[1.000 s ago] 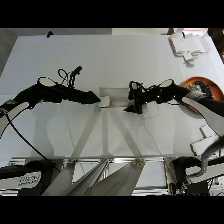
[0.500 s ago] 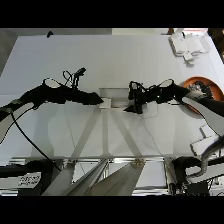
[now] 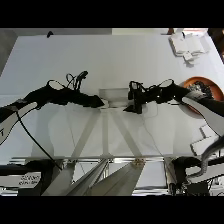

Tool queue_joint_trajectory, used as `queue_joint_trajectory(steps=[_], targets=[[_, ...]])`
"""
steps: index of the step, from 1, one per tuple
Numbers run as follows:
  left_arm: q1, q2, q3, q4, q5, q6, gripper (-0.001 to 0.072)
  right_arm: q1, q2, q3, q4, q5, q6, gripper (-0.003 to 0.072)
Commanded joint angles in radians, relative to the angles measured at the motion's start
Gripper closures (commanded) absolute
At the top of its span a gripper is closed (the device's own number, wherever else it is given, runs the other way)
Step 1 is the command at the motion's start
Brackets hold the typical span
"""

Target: Fold the box and place the chain.

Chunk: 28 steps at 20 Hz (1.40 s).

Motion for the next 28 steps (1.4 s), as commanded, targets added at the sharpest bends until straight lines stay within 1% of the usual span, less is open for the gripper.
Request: queue_joint_trajectory(steps=[1,5,9,11,13,15,20,24,25,28], targets=[[0.002,0.011,0.003,-0.016,0.010,-0.003,0.0203,-0.001,0.000,0.000,-0.005,0.001,-0.003,0.0166],[0.003,0.048,0.008,-0.015,0.020,-0.006,0.0203,-0.001,0.000,0.000,-0.005,0.001,-0.003,0.0166],[-0.003,0.053,0.040,-0.005,0.010,-0.063,0.0203,-0.001,0.000,0.000,-0.005,0.001,-0.003,0.0166],[-0.022,0.053,0.069,0.091,0.010,-0.120,0.0203,-0.001,0.000,0.000,-0.005,0.001,-0.003,0.0166],[-0.055,0.052,0.101,0.253,0.011,-0.237,0.0203,-0.001,0.000,0.000,-0.005,0.001,-0.003,0.0166],[-0.084,0.052,0.126,0.356,0.011,-0.329,0.0203,-0.001,0.000,0.000,-0.005,0.001,-0.003,0.0166],[-0.137,0.028,0.171,0.515,0.016,-0.531,0.0204,-0.001,0.000,0.000,-0.005,0.001,-0.003,0.0166],[-0.177,0.011,0.245,0.626,-0.025,-0.657,0.0206,-0.001,0.000,0.000,-0.005,0.001,-0.003,0.0166],[-0.187,0.008,0.264,0.649,-0.038,-0.688,0.0221,-0.001,0.000,0.000,-0.005,0.001,-0.003,0.0166],[-0.217,-0.019,0.315,0.733,-0.093,-0.785,0.0221,-0.001,0.000,0.000,-0.005,0.001,-0.003,0.0166]])
